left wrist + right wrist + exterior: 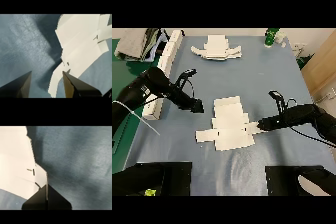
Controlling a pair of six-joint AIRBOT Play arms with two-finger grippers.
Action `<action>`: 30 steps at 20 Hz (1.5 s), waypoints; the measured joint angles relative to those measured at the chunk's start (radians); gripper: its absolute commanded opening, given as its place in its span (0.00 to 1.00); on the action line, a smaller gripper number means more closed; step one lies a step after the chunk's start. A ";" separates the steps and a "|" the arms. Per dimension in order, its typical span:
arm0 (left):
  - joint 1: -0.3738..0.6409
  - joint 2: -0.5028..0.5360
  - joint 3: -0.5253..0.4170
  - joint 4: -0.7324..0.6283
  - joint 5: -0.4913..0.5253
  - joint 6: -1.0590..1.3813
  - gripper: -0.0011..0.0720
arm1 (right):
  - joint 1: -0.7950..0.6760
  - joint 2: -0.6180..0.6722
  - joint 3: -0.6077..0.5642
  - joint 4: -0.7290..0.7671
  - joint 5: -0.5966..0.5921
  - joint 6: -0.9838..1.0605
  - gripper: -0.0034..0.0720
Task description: Fold the box.
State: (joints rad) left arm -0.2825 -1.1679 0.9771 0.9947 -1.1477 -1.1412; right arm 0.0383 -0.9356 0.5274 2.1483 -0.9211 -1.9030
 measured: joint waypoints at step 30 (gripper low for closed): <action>0.001 -0.507 0.136 -0.554 -0.183 0.582 0.03 | 0.020 0.003 -0.001 0.009 0.006 -0.002 0.05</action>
